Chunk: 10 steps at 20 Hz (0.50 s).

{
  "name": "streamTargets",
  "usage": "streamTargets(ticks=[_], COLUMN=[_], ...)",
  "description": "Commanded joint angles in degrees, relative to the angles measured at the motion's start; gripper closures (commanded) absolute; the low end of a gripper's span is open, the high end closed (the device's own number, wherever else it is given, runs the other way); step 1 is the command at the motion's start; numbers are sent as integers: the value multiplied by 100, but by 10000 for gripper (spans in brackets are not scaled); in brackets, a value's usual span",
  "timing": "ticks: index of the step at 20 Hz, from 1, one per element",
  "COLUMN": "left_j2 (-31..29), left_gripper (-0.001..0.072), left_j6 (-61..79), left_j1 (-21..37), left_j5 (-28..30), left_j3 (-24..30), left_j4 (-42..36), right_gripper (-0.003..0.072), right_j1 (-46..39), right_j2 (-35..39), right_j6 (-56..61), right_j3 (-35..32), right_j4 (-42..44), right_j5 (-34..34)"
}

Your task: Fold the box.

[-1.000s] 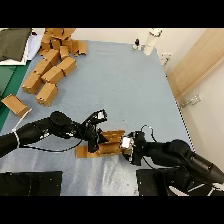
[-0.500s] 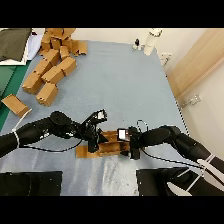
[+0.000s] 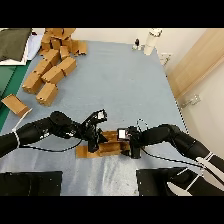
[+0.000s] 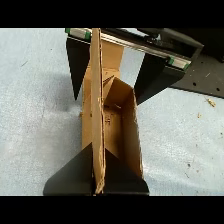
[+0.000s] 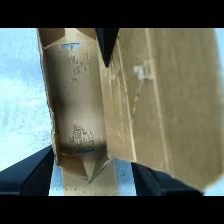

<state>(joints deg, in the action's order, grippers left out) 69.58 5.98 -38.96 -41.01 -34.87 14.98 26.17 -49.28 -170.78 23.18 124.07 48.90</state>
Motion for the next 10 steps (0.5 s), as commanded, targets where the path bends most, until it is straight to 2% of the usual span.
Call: streamTargets(ticks=[1,4,10], left_j2=[-4,-4,-4], left_gripper=[699,699,699], left_j6=[2,2,2], left_j1=[2,0,0], left_j5=[-2,-2,-2], left_j3=[4,4,4], left_j4=[0,0,0], right_gripper=[-31,-30,-19], right_j1=[0,37,181], right_j2=[-114,-387,-476], right_j6=[-146,-140,-138], right_j3=[7,7,0], right_j4=[72,79,81], right_j5=[-76,-90,-101])
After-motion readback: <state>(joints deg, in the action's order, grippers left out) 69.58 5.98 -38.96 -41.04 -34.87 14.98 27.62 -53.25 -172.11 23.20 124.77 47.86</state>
